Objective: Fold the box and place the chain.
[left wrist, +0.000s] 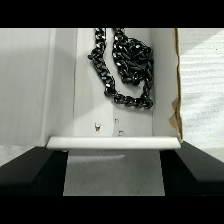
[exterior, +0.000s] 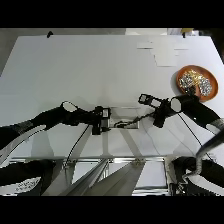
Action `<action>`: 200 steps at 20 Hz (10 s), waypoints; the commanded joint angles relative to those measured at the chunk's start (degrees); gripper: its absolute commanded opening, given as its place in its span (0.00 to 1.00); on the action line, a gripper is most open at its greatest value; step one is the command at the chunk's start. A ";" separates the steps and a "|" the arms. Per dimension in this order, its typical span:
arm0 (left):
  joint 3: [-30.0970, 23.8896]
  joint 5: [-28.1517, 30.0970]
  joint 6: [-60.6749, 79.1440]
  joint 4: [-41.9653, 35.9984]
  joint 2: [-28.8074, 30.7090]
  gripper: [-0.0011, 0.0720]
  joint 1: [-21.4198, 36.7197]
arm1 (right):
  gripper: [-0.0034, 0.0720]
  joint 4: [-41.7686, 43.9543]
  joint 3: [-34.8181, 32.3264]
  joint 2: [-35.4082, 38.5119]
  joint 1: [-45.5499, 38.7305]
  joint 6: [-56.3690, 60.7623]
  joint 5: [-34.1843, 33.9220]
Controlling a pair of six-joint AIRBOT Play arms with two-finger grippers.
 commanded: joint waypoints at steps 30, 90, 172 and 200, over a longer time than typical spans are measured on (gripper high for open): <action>0.02 0.02 0.00 0.00 0.04 0.20 0.00 | 0.07 43.76 4.31 18.25 15.08 -7.96 0.26; 0.00 0.02 0.00 0.00 0.04 0.20 0.00 | 0.07 26.71 7.10 19.41 0.24 -15.82 18.58; 0.02 0.02 0.00 -0.02 0.04 0.20 0.00 | 0.07 28.74 21.11 8.15 21.97 9.86 6.88; 0.00 0.02 0.00 0.00 0.04 0.20 0.00 | 0.32 23.56 5.46 2.78 -3.43 -40.79 3.41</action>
